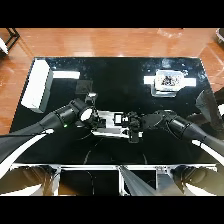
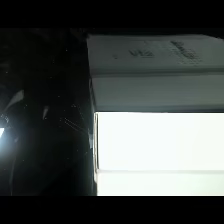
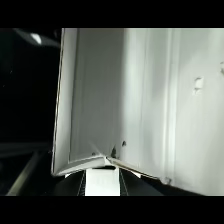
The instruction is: Fold the box and place the chain.
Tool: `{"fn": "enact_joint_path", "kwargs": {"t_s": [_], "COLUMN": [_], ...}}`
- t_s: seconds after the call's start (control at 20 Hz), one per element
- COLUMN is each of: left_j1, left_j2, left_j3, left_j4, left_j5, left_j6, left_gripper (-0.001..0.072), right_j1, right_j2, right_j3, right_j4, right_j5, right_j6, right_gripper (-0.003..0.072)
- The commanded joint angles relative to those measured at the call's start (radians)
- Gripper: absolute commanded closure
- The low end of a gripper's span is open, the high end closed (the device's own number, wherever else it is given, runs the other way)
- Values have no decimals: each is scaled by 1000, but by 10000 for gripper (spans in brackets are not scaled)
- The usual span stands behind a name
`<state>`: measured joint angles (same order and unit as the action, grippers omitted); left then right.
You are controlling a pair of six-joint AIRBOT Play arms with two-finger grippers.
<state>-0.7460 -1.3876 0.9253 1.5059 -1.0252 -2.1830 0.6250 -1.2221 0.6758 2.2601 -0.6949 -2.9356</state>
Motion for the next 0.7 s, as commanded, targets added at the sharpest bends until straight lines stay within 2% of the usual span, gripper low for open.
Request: {"fn": "enact_joint_path", "kwargs": {"t_s": [0.0, 0.15, 0.3, 0.35, 0.4, 0.5, 0.55, 0.6, 0.65], "left_j1": [0, 0, 0, 0, 0, 0, 0, 0, 0], "left_j2": [-1, -1, -1, -1, -1, -1, -1, -1, -1], "left_j3": [1, 1, 1, 1, 1, 1, 1, 1, 1], "left_j4": [-5, -4, -4, -4, -5, -5, -5, -5, -5], "left_j5": [4, 4, 3, 3, 3, 3, 3, 3, 3], "left_j6": [0, 0, 0, 0, 0, 0, 0, 0, 0], "left_gripper": [690, 690, 690, 690, 690, 690, 691, 690, 691], "right_j1": [10, 55, 60, 60, 60, 60, 60, 60, 56], "right_j2": [-23, -39, -40, -40, -40, -40, -40, -40, -40], "right_j3": [1, 1, 1, 1, 1, 1, 1, 1, 1], "right_j4": [67, 69, 63, 51, 50, 51, 51, 47, 34], "right_j5": [63, 126, 129, 129, 129, 127, 127, 127, 126], "right_j6": [15, 26, 54, 56, 56, 56, 58, 57, 66], "right_gripper": [454, 454, 443, 327, 243, 345, 309, 383, 544]}}
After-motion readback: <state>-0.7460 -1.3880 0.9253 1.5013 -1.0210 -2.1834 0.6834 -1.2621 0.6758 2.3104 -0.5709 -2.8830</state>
